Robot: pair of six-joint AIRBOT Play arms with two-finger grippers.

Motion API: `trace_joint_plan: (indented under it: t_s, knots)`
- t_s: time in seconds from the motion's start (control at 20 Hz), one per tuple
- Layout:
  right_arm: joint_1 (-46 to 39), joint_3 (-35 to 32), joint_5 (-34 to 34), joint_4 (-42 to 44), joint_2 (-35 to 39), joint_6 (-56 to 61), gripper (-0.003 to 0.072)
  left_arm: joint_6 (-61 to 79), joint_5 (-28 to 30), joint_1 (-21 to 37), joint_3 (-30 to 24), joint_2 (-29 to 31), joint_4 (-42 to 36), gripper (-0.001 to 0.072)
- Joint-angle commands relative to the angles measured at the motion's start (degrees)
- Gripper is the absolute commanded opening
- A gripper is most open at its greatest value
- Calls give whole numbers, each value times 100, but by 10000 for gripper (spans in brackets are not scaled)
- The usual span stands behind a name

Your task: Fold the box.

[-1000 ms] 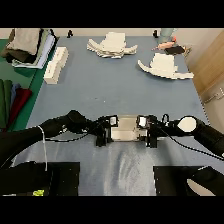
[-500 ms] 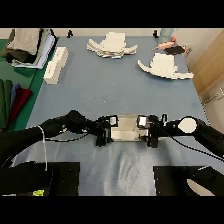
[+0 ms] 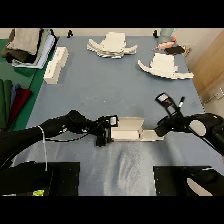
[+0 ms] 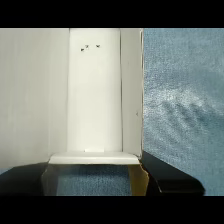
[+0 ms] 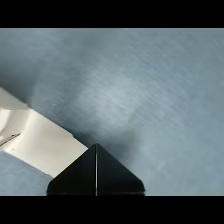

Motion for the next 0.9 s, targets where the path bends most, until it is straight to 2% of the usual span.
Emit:
trace_joint_plan:
  t_s: [0.0, 0.25, 0.45, 0.75, 0.8, 0.85]
  knots:
    - [-643, 127, 745, -911, 26, 2758, 0, -2, 0, 2, 4, 0, -2, 521]
    - [-1558, -15, 789, 413, -688, 2116, 0, -2, 0, 2, 4, 0, 0, 521]
    - [-1565, -22, 807, 1707, -1187, 1237, 0, -2, 0, 2, 4, 0, 0, 521]
    - [-1565, -20, 999, 2905, -1169, 494, 2, -2, 0, 2, 4, 0, 0, 521]
    - [-1565, -17, 1043, 3042, -1108, 455, 54, -2, 0, 2, 4, 0, 0, 521]
    - [-1563, -15, 1064, 3132, -1038, 448, 139, -2, 0, 2, 4, 0, 0, 521]
